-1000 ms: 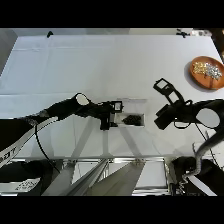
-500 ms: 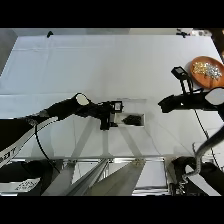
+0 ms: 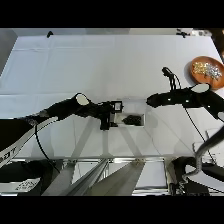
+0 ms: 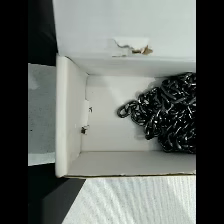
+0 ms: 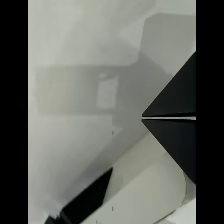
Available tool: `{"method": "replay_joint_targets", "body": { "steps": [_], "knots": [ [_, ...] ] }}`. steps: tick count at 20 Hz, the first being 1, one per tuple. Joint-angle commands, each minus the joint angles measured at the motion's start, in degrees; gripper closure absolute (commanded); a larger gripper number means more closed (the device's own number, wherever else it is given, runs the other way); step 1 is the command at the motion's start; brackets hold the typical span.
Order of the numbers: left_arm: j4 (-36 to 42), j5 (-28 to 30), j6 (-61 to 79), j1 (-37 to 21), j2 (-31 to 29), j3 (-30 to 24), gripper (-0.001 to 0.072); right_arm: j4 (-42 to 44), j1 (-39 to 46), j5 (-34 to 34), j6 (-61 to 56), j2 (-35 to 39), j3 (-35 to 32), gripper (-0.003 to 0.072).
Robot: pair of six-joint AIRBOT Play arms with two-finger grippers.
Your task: Fold the box and place the chain.
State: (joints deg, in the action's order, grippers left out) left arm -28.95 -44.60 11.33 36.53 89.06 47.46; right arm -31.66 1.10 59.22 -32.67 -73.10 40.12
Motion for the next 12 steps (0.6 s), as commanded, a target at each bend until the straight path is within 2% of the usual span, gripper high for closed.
{"method": "replay_joint_targets", "body": {
  "steps": [1, 5, 8, 10, 12],
  "knots": [
    [0.00, 0.00, 0.02, 0.00, -0.02, 0.04, 0.0264, 3.52, 0.04, 6.97, 4.59, -1.73, 1.68, 0.0679],
    [0.00, 0.00, 0.02, 0.00, -0.02, 0.04, 0.0264, 3.15, 0.02, 14.45, 7.78, -1.73, 4.20, 0.0678],
    [0.00, 0.00, 0.00, 0.00, -0.02, 0.04, 0.0264, 1.97, -0.31, 17.31, 9.29, -1.66, 4.31, 0.0657],
    [0.00, 0.00, 0.02, 0.00, -0.02, 0.04, 0.0264, 1.25, -1.70, 17.70, 9.22, -1.64, 4.31, 0.0410],
    [0.00, 0.00, 0.00, 0.00, -0.02, 0.04, 0.0264, -0.70, -3.98, 17.75, 9.27, -1.42, 4.31, 0.0407]
  ]
}}
